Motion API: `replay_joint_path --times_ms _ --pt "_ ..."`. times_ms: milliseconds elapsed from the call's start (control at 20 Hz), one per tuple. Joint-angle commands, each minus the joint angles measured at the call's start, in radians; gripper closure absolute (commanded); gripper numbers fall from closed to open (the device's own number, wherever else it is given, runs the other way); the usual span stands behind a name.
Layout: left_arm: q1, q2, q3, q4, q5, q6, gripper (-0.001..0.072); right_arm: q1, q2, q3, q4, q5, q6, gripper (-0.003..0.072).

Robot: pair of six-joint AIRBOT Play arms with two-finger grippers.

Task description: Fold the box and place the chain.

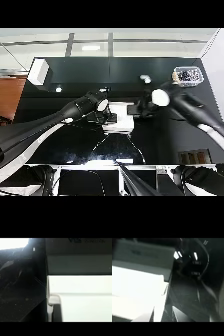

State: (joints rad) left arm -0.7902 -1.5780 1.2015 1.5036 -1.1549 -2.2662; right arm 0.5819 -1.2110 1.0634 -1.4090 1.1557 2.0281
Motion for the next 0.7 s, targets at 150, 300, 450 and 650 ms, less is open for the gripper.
replay_joint_path --times_ms 150,300,450,650 --pt "0.000 0.000 0.000 -0.001 0.001 -0.001 0.0685 -0.164 0.248 -0.029 -0.635 -0.019 -0.042 0.0415" --pt "0.000 0.000 0.000 -0.001 0.001 -0.001 0.0685 -0.370 0.214 -0.142 -0.719 -0.318 0.045 0.0413" --pt "0.000 0.000 0.000 -0.001 0.002 -0.001 0.0685 -0.597 0.045 -0.125 -0.547 -0.541 0.159 -0.0034" --pt "0.000 0.000 0.000 -0.001 0.002 -0.001 0.0685 -0.774 -0.308 0.240 -0.123 -0.395 -0.123 -0.0034"
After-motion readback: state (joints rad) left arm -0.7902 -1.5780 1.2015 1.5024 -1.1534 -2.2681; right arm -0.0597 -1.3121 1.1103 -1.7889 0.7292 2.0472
